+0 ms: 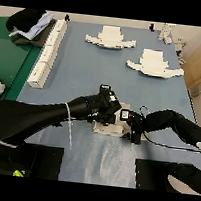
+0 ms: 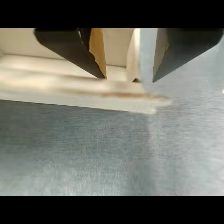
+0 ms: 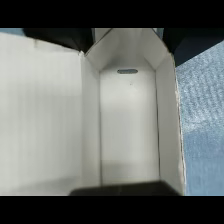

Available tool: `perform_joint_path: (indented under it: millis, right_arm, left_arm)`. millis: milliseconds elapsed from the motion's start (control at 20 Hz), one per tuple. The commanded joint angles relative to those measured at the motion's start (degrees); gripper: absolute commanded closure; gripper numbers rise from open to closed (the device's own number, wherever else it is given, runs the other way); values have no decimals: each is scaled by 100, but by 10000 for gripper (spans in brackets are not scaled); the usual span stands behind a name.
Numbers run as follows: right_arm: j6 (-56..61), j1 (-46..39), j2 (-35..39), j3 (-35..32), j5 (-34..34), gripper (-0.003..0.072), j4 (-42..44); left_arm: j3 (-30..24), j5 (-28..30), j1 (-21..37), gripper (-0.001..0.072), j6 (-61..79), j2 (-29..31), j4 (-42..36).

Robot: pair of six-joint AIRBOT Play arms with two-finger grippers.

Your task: Fold the box.

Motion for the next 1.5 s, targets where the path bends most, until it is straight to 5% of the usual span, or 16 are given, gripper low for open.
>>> perform_joint_path:
  millis: [0, 200, 250, 300, 600, 900, 1000, 1150, 1200, 1250, 1300, 1450]
  right_arm:
    - [0, 4, 0, -2, 0, 165, 0]
    - [0, 4, 0, -2, 0, 165, 0]
    - [0, 4, 0, -2, 0, 165, 0]
    - [0, 4, 0, -2, 0, 165, 0]
    - [0, 4, 0, -2, 0, 165, 0]
    - [0, 4, 0, -2, -2, 165, 0]
    - [0, 4, 0, -2, 0, 165, 0]
    - [0, 4, 0, -2, 0, 165, 0]
    - [0, 4, 0, -2, 0, 165, 0]
    - [0, 4, 0, -2, 0, 165, 0]
    - [0, 4, 0, -2, 0, 165, 0]
    - [0, 4, 0, -2, 0, 165, 0]
  left_arm:
    - [175, -636, 166, 265, 415, 466, 55]
    - [229, -1447, 258, 298, 673, 1088, 55]
    - [229, -1456, 256, 642, 691, 1209, 55]
    - [229, -1381, 256, 694, 979, 1281, 55]
    - [234, -726, 267, 694, 2531, 1311, -11]
    - [85, -920, 863, 698, 5021, 1641, -146]
    - [-326, -367, 1429, 698, 6255, 2173, -608]
    - [-1279, 258, 2398, 692, 9016, 3021, -2319]
    - [-1558, 356, 2629, 586, 9744, 3176, -2787]
    - [-1834, 507, 2826, 151, 10448, 3285, -3126]
    - [-2072, 662, 2986, 19, 11036, 3333, -3355]
    - [-2677, 1032, 3351, 17, 12651, 3248, -4013]
